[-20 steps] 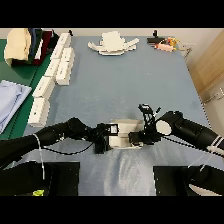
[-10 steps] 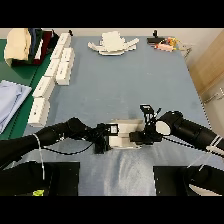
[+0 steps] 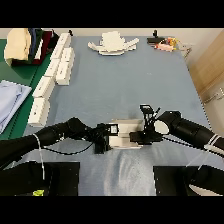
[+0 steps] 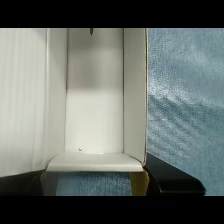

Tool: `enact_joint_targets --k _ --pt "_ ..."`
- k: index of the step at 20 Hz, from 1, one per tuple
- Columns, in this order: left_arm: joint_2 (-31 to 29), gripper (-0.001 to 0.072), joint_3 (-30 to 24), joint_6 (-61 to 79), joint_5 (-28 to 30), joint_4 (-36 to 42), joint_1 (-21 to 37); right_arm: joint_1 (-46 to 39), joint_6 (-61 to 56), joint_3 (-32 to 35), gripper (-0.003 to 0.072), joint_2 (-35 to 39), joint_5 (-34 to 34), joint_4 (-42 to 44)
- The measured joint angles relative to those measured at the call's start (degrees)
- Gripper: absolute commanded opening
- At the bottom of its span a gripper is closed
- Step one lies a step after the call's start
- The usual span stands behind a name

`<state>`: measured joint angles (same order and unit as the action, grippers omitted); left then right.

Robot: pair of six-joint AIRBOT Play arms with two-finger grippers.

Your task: Fold the box.

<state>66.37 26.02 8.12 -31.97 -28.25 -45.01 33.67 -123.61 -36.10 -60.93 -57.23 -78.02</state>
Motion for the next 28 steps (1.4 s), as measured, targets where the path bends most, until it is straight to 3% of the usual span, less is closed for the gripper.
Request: enact_joint_targets --k 5,6,7,19,28 --pt "-0.02 0.054 -0.02 0.0 -0.02 0.0 0.0 0.0 0.15 -0.66 0.0008 -0.24 -0.35 -0.02" --pt "-0.02 0.0667 -0.02 0.0 -0.02 0.02 0.0 0.0 0.15 -0.7 0.0008 -0.24 -0.35 -0.02" --pt "-0.02 0.0691 -0.02 0.0 -0.26 0.02 0.0 0.02 0.24 -0.83 0.0008 -0.31 2.97 1.46" --pt "-0.02 0.069 -0.02 -0.13 -0.11 0.02 -0.02 0.2 -1.44 -1.07 0.0007 -1.09 -1.16 -1.73" --pt "-0.02 0.069 -0.02 -1.46 -0.02 0.28 0.0 4.74 -10.43 -5.22 0.0006 -2.64 -8.39 -11.63"
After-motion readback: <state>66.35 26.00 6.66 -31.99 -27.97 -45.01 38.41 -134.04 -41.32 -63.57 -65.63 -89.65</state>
